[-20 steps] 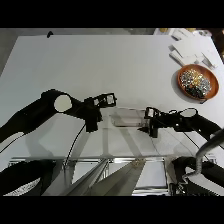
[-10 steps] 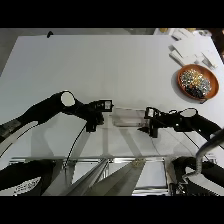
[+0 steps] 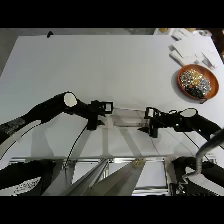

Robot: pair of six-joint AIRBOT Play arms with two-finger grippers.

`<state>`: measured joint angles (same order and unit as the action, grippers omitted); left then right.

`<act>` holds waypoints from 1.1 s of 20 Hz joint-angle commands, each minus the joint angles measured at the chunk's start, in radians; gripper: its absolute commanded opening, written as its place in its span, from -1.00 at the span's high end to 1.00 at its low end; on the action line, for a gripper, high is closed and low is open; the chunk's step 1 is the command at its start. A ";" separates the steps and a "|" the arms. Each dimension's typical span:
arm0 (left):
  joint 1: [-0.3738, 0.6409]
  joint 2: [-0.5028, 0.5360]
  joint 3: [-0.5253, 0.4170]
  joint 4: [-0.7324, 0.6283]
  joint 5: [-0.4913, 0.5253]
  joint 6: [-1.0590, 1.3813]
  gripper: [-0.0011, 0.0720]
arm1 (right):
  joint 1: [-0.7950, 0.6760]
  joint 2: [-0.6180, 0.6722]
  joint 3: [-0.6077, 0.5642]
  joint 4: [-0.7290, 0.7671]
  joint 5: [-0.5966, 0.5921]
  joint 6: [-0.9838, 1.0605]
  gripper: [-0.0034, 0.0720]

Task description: Fold the box and place the chain.

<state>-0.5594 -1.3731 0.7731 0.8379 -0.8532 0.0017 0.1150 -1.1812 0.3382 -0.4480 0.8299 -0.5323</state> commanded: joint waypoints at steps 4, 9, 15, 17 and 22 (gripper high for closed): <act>-0.026 0.011 0.000 -0.045 0.015 0.184 -0.13 | -0.001 0.000 0.000 0.000 0.000 0.000 -0.30; -0.047 0.001 0.000 -0.090 0.062 0.212 -0.12 | -0.001 0.000 0.000 0.000 0.001 0.000 -0.30; -0.072 -0.010 0.000 -0.099 0.058 0.215 0.01 | -0.001 0.000 0.000 0.000 0.000 0.000 -0.30; -0.080 -0.010 0.000 -0.110 0.052 0.215 0.24 | -0.001 0.000 0.000 0.000 0.000 0.000 -0.30; -0.090 -0.010 0.000 -0.161 0.068 0.216 0.25 | -0.001 0.000 0.000 0.000 0.000 0.000 -0.30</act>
<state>-0.6449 -1.3827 0.7727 0.7029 -0.7971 0.2153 0.1150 -1.1812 0.3382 -0.4480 0.8303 -0.5323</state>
